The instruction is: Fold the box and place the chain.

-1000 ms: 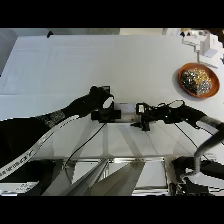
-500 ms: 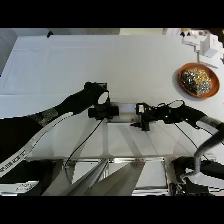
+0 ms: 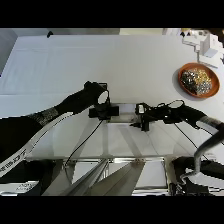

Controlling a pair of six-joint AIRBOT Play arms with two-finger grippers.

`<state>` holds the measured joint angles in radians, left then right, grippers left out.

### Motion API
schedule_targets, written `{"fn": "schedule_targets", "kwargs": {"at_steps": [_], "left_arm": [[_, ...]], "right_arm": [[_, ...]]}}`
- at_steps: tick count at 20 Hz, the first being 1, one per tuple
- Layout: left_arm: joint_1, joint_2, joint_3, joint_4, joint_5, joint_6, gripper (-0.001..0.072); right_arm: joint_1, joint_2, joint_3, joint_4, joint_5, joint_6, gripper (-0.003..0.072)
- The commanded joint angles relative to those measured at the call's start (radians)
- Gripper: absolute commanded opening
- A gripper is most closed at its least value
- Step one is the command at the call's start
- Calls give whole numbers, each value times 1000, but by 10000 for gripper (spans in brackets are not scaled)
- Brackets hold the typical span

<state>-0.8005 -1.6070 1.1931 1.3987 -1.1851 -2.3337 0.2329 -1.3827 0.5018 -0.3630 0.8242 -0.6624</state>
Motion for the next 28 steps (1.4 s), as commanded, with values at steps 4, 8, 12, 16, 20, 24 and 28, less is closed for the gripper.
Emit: {"fn": "schedule_targets", "kwargs": {"at_steps": [4,8,12,16,20,24,28], "left_arm": [[3,12,0,-3,-14,0,180],[38,74,0,-3,-68,73,234],[100,182,0,-3,-126,257,234],[183,326,-1,-51,-149,540,473],[298,439,-21,-165,-138,983,607],[451,554,-208,-373,-79,1838,640],[556,561,-506,-729,99,2486,700]], "right_arm": [[0,1,1,0,-1,3,356],[0,1,1,0,-1,3,356],[0,1,1,0,-1,3,356],[0,1,1,0,-1,3,356],[0,1,1,0,0,3,356],[0,1,1,0,0,3,356],[0,1,1,0,0,3,356]]}}
